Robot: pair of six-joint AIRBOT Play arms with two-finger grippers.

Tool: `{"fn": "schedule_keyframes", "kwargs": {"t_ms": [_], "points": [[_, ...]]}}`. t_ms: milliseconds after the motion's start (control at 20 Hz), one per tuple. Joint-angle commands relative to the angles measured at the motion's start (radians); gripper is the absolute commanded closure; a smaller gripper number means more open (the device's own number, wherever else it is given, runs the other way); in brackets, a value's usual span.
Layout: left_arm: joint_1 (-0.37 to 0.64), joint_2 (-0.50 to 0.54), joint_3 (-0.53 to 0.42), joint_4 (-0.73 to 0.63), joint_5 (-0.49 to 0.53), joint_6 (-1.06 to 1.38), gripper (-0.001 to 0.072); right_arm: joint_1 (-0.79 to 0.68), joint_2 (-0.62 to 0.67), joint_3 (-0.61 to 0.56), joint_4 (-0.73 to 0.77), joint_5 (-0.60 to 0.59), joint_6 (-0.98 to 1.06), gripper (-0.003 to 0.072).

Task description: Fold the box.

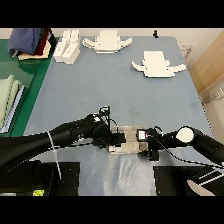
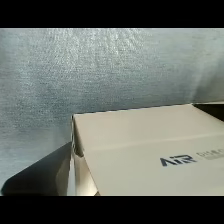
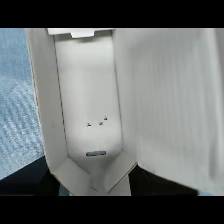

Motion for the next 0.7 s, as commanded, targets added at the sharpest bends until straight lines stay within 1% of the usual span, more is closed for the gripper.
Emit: {"fn": "schedule_keyframes", "kwargs": {"t_ms": [0,100,250,300,350,400,450,500,650], "points": [[-0.023,-0.056,0.050,0.035,-0.063,-0.060,0.0301,0.000,0.001,0.001,0.000,0.001,0.000,0.0186],[-0.039,-0.095,0.089,0.055,-0.130,-0.070,0.0307,0.000,0.001,0.001,0.000,0.001,0.000,0.0186],[-0.063,-0.132,0.134,0.111,-0.173,-0.110,0.0309,0.000,0.001,0.001,0.000,0.001,0.000,0.0186],[-0.064,-0.137,0.140,0.132,-0.184,-0.131,0.0356,0.000,0.001,0.001,0.000,0.000,0.000,0.0187],[-0.064,-0.138,0.142,0.142,-0.184,-0.132,0.0537,0.000,0.001,0.001,0.000,0.001,0.000,0.0186],[-0.064,-0.138,0.142,0.143,-0.177,-0.133,0.0604,0.000,0.001,0.001,0.000,0.001,0.000,0.0186],[-0.064,-0.140,0.142,0.143,-0.173,-0.151,0.0607,0.000,0.001,0.001,0.000,0.000,0.000,0.0186],[-0.065,-0.142,0.142,0.140,-0.175,-0.155,0.0693,0.000,0.001,0.001,0.000,0.000,0.000,0.0186],[-0.074,-0.146,0.142,0.138,-0.177,-0.176,0.0693,0.000,0.001,0.001,0.000,0.001,0.000,0.0186]]}}
